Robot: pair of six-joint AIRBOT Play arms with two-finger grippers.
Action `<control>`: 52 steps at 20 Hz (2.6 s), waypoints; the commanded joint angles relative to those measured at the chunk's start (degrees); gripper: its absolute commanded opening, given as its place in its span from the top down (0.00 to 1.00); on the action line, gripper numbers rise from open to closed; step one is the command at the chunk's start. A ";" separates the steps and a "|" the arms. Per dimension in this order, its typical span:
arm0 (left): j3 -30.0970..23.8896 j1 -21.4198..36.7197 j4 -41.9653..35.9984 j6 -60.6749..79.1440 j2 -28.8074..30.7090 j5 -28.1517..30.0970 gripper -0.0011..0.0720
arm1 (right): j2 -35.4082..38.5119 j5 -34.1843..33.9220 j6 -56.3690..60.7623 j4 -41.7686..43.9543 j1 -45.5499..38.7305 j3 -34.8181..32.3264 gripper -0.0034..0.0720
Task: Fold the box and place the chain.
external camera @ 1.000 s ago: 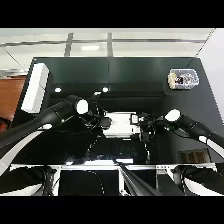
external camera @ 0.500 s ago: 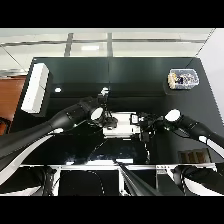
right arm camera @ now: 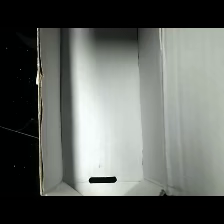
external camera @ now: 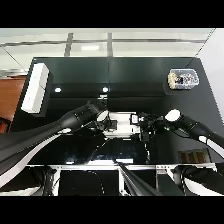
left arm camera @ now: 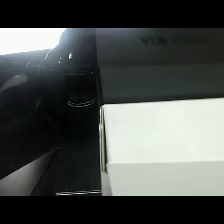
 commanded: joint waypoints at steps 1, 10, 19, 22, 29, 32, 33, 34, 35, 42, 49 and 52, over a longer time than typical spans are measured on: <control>0.11 -0.02 0.31 -1.84 -0.48 -0.33 0.41 | -0.04 0.07 0.00 0.02 0.04 -0.02 0.78; 0.55 -0.11 -1.40 -1.55 -0.48 1.38 0.62 | -0.04 0.07 0.00 0.00 0.04 -0.02 0.78; 1.51 0.70 -1.11 -1.60 -1.40 -0.66 0.61 | -0.04 0.35 0.00 0.00 0.04 -0.02 0.78; 1.55 0.57 -1.62 -1.36 -2.40 -1.62 0.94 | -0.04 0.46 0.00 0.00 0.04 -0.02 0.78; 1.57 0.46 -1.36 -1.36 -2.40 -1.03 0.96 | 0.04 -0.09 2.38 0.24 0.00 0.00 0.13; 1.81 0.48 -1.31 -1.36 -2.38 -1.79 0.96 | 3.67 0.02 8.74 -5.25 -0.13 0.07 0.13; 2.14 0.48 -1.31 -1.36 -2.38 -1.90 0.96 | 5.42 0.68 9.62 -7.21 -0.13 0.04 0.13; 2.58 0.48 -1.25 -1.36 -2.38 -1.86 0.96 | 6.71 1.55 9.75 -8.11 -0.13 0.07 0.13; 3.04 0.48 -1.07 -1.36 -2.38 -1.53 0.96 | 7.72 2.43 9.73 -8.28 -0.13 0.04 0.14; 3.82 0.48 -0.90 -1.36 -2.43 -1.55 0.96 | 8.07 2.93 5.99 -8.28 -0.13 0.04 0.35; 3.82 0.46 -1.14 -1.33 -2.93 -1.70 0.96 | 8.04 2.78 6.03 -7.82 -0.13 0.02 0.61; 3.82 0.46 -1.14 -1.33 -2.93 -2.23 0.96 | 7.72 2.62 6.05 -4.48 -0.11 -0.02 0.61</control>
